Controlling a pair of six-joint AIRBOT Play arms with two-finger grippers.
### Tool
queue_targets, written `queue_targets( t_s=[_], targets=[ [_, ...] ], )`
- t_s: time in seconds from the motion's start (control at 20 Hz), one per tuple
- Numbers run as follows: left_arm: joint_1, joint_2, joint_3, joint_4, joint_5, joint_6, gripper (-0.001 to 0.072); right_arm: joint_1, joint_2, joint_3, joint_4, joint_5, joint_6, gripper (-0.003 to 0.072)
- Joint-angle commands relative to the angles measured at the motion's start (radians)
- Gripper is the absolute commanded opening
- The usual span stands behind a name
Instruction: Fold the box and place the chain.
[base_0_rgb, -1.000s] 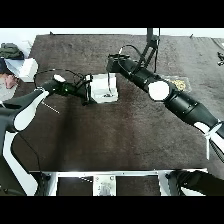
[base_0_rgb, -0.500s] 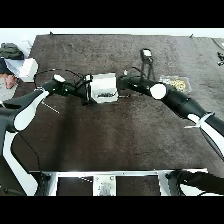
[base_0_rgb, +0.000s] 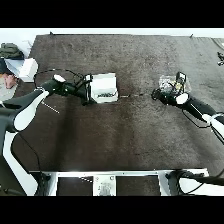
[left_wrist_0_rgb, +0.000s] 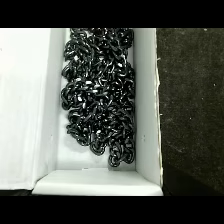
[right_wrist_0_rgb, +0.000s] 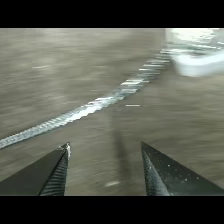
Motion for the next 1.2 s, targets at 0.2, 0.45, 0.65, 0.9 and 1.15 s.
queue_targets(
  t_s=[0.2,0.45,0.65,0.9,1.15],
  targets=[
    [0.000,0.000,0.000,0.000,0.000,0.000,0.0463,-0.045,-0.196,0.163,0.079,-0.029,0.012,0.0380],
    [0.000,0.000,0.000,0.000,0.000,0.000,0.0462,0.020,-0.232,0.217,0.085,-0.057,0.012,0.0153],
    [0.000,0.000,0.000,0.000,0.000,0.000,0.0462,0.067,-0.187,0.216,0.085,-0.037,0.012,-0.0006],
    [0.000,0.000,0.000,0.000,0.000,0.000,0.0462,0.232,0.037,0.216,0.083,-0.070,-0.061,-0.0006],
    [0.000,0.000,0.000,0.000,0.000,0.000,0.0463,0.388,0.199,0.218,0.083,-0.158,-0.072,-0.0007]
  ],
)
